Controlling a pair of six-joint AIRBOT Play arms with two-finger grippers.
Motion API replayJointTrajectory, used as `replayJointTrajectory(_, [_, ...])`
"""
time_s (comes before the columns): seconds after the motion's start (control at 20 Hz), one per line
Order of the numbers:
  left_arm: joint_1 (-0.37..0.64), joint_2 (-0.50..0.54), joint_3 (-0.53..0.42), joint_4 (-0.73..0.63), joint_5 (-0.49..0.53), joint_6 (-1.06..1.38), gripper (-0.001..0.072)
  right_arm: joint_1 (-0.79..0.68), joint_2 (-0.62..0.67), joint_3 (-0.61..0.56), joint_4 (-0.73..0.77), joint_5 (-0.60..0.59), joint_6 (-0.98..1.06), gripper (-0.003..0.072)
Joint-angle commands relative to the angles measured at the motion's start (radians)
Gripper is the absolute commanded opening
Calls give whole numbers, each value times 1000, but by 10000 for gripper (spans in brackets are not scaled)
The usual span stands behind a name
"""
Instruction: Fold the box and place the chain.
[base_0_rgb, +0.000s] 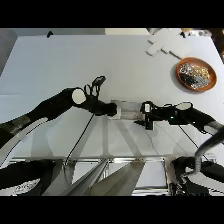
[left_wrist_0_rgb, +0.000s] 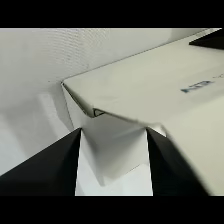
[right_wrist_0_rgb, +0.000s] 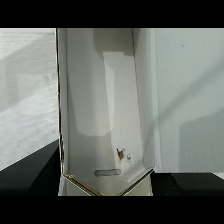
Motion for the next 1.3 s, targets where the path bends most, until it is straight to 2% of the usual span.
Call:
replayJointTrajectory(0.0, [-38,-62,85,103,-95,-132,463,0,0,0,1,0,0,482])
replayJointTrajectory(0.25, [-69,-100,156,201,-148,-275,463,0,0,0,1,0,0,482])
replayJointTrajectory(0.6, [-118,-105,166,301,-165,-499,458,0,0,0,1,0,0,482])
replayJointTrajectory(0.85, [-145,-228,365,408,-402,-515,457,0,0,0,0,0,0,482])
replayJointTrajectory(1.05, [-163,-270,409,406,-385,-566,457,0,0,0,0,0,0,482])
replayJointTrajectory(1.25, [-169,-278,410,410,-348,-660,457,0,0,0,0,0,0,482])
